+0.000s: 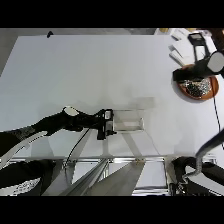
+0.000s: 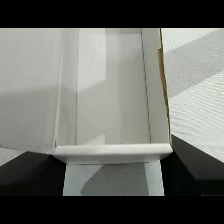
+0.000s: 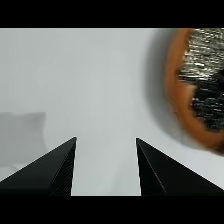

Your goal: Fold the box and place the chain.

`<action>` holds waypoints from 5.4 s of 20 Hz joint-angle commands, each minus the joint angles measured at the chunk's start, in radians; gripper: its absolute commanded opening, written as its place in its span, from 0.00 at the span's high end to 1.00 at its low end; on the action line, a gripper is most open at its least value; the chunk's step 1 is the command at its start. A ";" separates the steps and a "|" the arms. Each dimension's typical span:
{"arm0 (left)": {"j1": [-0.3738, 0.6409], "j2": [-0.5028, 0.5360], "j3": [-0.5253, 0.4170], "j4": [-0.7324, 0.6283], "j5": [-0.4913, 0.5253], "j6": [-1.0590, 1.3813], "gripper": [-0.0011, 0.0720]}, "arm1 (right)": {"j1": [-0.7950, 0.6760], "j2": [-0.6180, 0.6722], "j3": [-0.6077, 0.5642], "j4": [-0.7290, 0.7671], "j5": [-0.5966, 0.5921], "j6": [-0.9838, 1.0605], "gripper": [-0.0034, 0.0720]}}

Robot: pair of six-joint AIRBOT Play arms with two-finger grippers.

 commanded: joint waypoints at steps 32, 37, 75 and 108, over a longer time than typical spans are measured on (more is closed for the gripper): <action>0.000 0.000 0.000 0.000 0.000 0.000 0.89 | -0.375 -0.192 0.027 0.162 -0.014 -0.074 0.94; 0.000 0.000 0.000 0.000 0.000 0.000 0.89 | -0.374 0.106 0.027 0.210 0.148 -0.184 0.94; 0.000 0.000 0.000 0.000 0.000 0.000 0.89 | 0.719 0.362 -0.608 0.523 -0.356 -0.066 0.94; 0.000 0.000 0.000 0.000 0.000 0.000 0.89 | 0.062 -0.119 -0.357 0.151 -0.029 0.111 0.60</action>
